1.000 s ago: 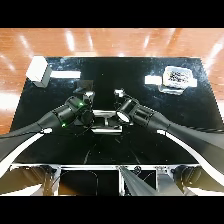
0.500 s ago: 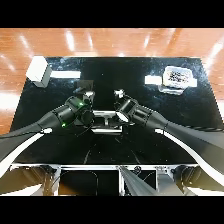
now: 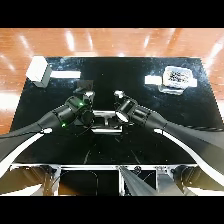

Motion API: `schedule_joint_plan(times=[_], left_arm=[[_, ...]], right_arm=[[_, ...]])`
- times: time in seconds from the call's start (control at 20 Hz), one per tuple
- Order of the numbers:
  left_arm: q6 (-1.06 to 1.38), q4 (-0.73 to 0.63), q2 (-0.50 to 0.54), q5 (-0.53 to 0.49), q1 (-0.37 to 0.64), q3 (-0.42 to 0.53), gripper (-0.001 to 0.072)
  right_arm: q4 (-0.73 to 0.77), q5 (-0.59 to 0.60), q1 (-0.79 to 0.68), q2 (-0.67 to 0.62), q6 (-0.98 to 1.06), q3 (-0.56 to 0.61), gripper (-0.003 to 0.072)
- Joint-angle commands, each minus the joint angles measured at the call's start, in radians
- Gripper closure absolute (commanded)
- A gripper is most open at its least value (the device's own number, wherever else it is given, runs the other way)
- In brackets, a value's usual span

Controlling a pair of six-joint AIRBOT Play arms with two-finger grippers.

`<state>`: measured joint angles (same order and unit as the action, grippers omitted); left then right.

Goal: Fold the box and place the chain.

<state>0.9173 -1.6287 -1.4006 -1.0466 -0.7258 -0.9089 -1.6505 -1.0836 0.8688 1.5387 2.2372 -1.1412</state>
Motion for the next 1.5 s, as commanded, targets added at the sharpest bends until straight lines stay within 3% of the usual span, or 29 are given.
schedule_joint_plan(times=[0.0, 0.35, 0.45, 0.5, 0.75, 0.8, 0.9, 0.95, 1.15, 1.45], left_arm=[[0.0, 0.0, 0.0, 0.005, 0.0, 0.0, 0.0686], [0.0, 0.0, 0.0, 0.005, 0.0, 0.0, 0.0686], [0.0, 0.0, 0.0, 0.005, 0.0, 0.0, 0.0686], [0.0, 0.0, 0.0, 0.005, 0.0, 0.0, 0.0686], [0.0, 0.0, 0.0, 0.006, 0.0, 0.0, 0.0686], [0.0, 0.0, 0.0, 0.008, 0.0, 0.0, 0.0686], [0.0, 0.0, 0.0, 0.008, 0.0, 0.0, 0.0686], [0.0, 0.0, 0.0, 0.009, 0.0, 0.0, 0.0686], [0.0, 0.001, 0.0, 0.008, 0.0, 0.0, 0.0686], [0.0, 0.0, 0.0, 0.008, 0.0, 0.0, 0.0686]], right_arm=[[0.001, 0.0, -0.003, 0.01, -0.005, 0.0, 0.0282], [0.002, 0.003, -0.005, 0.011, -0.009, 0.0, 0.0286], [0.002, 0.004, -0.005, 0.011, -0.027, 0.0, 0.0586], [0.005, 0.004, -0.005, 0.011, -0.036, 0.0, 0.0628], [0.024, 0.015, -0.005, 0.011, -0.051, 0.0, 0.0626], [0.024, 0.015, -0.005, 0.011, -0.05, -0.001, 0.0591], [0.027, 0.013, -0.005, 0.008, -0.05, -0.002, 0.0148], [0.027, 0.002, -0.005, 0.003, -0.058, -0.002, 0.0114], [0.015, -0.158, 0.0, -0.106, -0.212, 0.003, 0.0114], [-0.198, -0.38, 0.0, -0.493, -0.164, 0.152, 0.0114]])
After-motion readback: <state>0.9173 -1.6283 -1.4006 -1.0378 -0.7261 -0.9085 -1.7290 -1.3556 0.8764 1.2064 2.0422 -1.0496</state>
